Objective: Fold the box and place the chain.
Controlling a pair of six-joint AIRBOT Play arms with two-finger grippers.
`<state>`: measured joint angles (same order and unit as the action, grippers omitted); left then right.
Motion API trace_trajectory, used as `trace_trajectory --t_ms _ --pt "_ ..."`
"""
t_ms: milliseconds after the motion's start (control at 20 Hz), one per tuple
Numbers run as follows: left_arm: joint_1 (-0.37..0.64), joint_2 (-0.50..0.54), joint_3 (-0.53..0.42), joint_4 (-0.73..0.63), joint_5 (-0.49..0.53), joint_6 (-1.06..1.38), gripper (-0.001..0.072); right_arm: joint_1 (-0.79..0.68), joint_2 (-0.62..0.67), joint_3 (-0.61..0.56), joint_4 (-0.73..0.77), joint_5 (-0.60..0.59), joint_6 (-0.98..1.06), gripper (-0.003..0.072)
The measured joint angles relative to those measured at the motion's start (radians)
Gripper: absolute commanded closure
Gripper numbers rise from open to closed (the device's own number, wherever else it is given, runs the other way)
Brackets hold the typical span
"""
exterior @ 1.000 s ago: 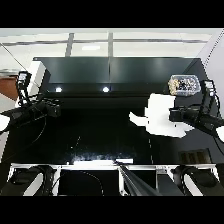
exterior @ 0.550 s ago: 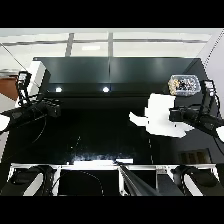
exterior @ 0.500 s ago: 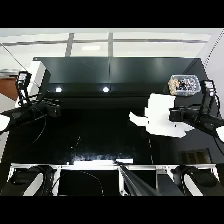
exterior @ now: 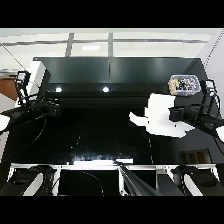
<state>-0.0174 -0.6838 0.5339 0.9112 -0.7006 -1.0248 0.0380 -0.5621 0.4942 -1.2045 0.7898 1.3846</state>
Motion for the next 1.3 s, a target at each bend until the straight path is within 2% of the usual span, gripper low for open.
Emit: trace_trajectory --t_ms 150,250,350,450,550,650,800,900,1050,1150,1300 --pt "-0.003 -0.01 0.0 -0.022 0.023 -0.003 0.0005 -0.011 -0.001 0.003 -0.031 -0.01 0.038 -0.001" --pt "-0.004 -0.014 0.0 -0.028 0.029 -0.003 0.0005 -0.072 -0.018 0.024 -0.15 0.019 0.162 -0.001" --pt "-0.004 -0.017 0.0 -0.031 0.031 -0.003 0.0005 -0.208 -0.063 0.057 -0.288 0.072 0.266 -0.001" --pt "-0.004 -0.019 0.0 -0.035 0.032 -0.003 0.0005 -0.397 -0.14 0.095 -0.342 0.118 0.286 -0.001" --pt "-0.004 -0.02 0.0 -0.035 0.035 -0.003 0.0005 -0.608 -0.245 0.135 -0.26 0.175 0.202 -0.001" --pt "-0.004 -0.021 0.0 -0.034 0.038 -0.003 0.0005 -0.798 -0.375 0.171 -0.056 0.282 0.004 -0.001" --pt "-0.004 -0.021 0.0 -0.031 0.039 -0.003 0.0005 -0.959 -0.58 0.229 0.204 0.496 -0.245 -0.001" --pt "-0.004 -0.021 0.0 -0.031 0.039 -0.003 0.0005 -0.984 -0.687 0.269 0.278 0.591 -0.325 -0.001" --pt "-0.004 -0.021 0.0 -0.031 0.037 -0.004 0.0005 -0.951 -0.807 0.322 0.31 0.666 -0.378 -0.0007" --pt "-0.004 -0.021 0.0 -0.031 0.037 -0.004 0.0005 -0.908 -0.863 0.344 0.301 0.696 -0.393 0.0145" --pt "-0.004 -0.021 0.0 -0.03 0.036 -0.004 0.0005 -0.853 -0.92 0.364 0.291 0.736 -0.403 0.0154"
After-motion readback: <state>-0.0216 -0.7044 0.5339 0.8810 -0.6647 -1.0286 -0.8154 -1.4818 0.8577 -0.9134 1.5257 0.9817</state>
